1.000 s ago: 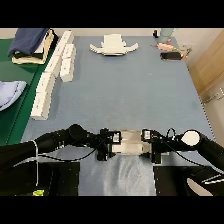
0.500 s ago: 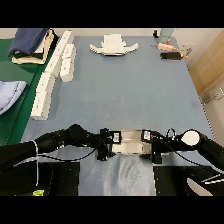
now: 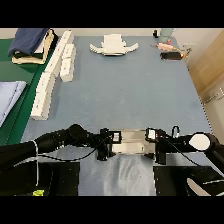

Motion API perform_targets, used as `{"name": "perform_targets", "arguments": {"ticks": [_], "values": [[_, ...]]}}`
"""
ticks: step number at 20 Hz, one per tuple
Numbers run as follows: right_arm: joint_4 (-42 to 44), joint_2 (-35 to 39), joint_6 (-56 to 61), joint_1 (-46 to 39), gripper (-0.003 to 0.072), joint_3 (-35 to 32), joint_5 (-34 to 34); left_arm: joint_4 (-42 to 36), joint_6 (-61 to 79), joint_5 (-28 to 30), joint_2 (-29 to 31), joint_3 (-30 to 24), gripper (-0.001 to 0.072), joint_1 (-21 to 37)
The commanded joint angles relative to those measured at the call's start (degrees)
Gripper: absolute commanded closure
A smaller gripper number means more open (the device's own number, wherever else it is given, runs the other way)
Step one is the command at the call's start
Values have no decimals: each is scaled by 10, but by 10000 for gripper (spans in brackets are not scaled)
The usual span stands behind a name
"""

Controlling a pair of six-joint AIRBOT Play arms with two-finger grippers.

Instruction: Fold the box.

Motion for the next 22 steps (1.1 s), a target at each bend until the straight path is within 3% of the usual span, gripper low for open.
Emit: {"name": "perform_targets", "arguments": {"ticks": [1, 4, 7, 10, 12, 14, 19, 20, 21, 22], "values": [[-26, 87, 99, 0, -21, 8, 38, 0, 0, 0, 0, 0, 188, 0], [4, 162, 132, 0, -20, 9, 38, 0, 0, 0, 0, 0, 189, 0], [104, 214, 220, 0, -19, 9, 35, 0, 0, 0, 0, 0, 189, 0], [179, 220, 480, 0, -18, 9, 35, 0, 0, 0, 0, 0, 189, 0], [184, 210, 680, 0, -19, 9, 35, 0, 0, 0, 0, 0, 189, 0], [182, 199, 791, 0, -18, 9, 35, 0, 0, 0, 0, 0, 189, 0], [182, 146, 801, 0, 10, 9, -2, 0, 0, 0, 0, 0, 189, 0], [182, 129, 801, 0, 208, 9, -6, 0, 0, 0, 0, 0, 189, 0], [181, 110, 800, 0, 545, 9, -15, 0, 0, 0, 0, 0, 189, 0], [193, 90, 799, 0, 682, 9, -28, 0, 0, 0, 0, 0, 188, 0]]}}
